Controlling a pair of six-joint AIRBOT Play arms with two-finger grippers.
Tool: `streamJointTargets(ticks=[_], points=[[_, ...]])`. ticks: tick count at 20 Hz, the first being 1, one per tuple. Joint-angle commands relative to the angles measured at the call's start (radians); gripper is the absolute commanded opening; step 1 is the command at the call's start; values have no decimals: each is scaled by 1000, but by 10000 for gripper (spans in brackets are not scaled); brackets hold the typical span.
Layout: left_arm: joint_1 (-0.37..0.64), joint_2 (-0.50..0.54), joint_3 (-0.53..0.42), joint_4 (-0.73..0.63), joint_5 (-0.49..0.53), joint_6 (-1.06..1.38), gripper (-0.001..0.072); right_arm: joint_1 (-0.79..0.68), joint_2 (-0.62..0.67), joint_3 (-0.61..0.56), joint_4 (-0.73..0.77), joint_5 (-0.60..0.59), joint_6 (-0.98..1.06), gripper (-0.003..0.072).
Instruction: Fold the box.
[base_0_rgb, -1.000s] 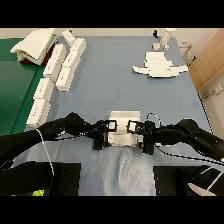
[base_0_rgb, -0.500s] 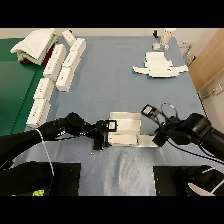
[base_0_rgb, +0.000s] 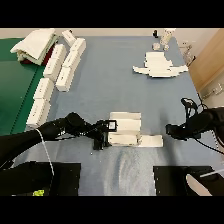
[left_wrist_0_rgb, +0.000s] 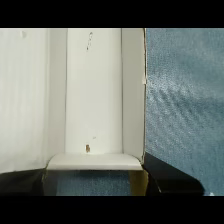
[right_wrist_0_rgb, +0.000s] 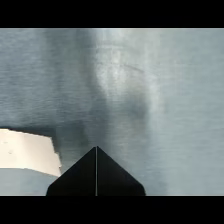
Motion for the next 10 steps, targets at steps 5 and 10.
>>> streamJointTargets(ticks=[5, 10], points=[[0, 0, 0, 0, 0, 0, 462, -362, -129, -95, 486, -14, -367, 0], [0, 0, 0, 0, 0, 0, 462, -373, -188, -152, 574, -18, -466, -1]])
